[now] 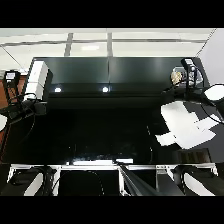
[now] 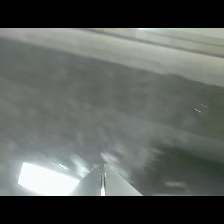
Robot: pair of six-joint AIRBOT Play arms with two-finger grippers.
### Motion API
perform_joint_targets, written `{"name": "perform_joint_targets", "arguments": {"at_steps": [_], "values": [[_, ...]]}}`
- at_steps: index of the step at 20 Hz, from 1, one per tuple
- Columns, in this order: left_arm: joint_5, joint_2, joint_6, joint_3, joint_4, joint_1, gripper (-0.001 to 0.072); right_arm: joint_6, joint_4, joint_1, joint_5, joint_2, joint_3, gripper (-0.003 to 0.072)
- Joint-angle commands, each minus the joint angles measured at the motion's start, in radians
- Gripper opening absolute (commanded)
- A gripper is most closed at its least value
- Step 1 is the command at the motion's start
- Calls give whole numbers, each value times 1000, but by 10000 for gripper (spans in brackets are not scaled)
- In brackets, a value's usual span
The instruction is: Fold the box and place the chain.
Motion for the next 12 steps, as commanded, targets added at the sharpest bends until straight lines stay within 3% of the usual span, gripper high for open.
{"name": "perform_joint_targets", "arguments": {"at_steps": [1, 2, 3, 4, 5, 8, 10, 11, 12], "values": [[0, 1, 0, 0, 0, -1, 24, 1, 135, 1, -10, 0, 0, 15], [10, 0, 0, 0, 0, -1, 23, 0, 134, 0, 5, 0, 0, 20], [39, -1, 0, -1, 0, -1, 24, 1, 122, -1, 3, 0, 0, 174], [87, -7, -3, -1, -2, -1, 24, 0, 118, -5, -4, 0, 0, 623], [132, -14, -4, -1, -13, -1, 24, -1, 112, -14, -8, 2, 5, 720], [153, -21, -6, -1, -80, -1, 24, 8, 24, -98, 7, 2, 67, 720], [180, -21, -6, -1, -80, 0, 29, 97, -130, -200, -36, 2, 111, 720], [204, -22, -7, -1, -80, -1, 202, 172, -242, -266, -76, 2, 125, 720], [207, -22, -14, -1, -87, -2, 639, 253, -338, -335, -113, 1, 133, 720]]}}
